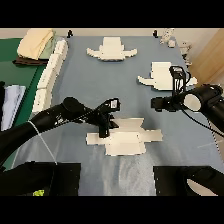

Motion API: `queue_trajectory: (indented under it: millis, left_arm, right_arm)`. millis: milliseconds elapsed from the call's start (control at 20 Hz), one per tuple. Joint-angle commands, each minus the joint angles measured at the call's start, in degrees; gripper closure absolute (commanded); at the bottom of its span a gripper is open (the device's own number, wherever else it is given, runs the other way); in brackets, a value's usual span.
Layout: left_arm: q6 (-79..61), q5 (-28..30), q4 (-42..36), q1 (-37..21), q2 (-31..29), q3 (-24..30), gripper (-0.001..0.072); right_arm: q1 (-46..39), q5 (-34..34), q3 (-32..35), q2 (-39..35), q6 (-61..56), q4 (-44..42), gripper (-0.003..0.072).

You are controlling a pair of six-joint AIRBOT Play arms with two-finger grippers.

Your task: Fold the box.

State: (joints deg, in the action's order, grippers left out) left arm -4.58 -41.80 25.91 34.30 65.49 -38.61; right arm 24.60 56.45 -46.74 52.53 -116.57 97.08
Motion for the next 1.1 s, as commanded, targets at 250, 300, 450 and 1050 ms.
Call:
queue_trajectory:
  millis: [250,300,450,1050]
  left_arm:
    - [-0.5,3.5,-0.2,1.0,-0.1,3.4,0.0694]
    - [-0.5,3.1,-0.2,1.0,-0.1,3.4,0.0694]
    - [-0.4,-1.3,-0.2,1.0,-0.1,3.4,0.0694]
    - [-0.3,-6.1,3.2,0.5,-0.2,-1.0,0.0694]
  right_arm:
    - [0.0,0.0,-0.1,0.0,0.0,0.0,0.0417]
    - [0.0,0.0,-0.1,0.0,0.0,0.0,0.0417]
    - [0.0,0.1,-0.1,0.0,0.0,0.0,0.0417]
    - [0.0,0.1,-0.1,0.0,0.0,0.0,0.0417]
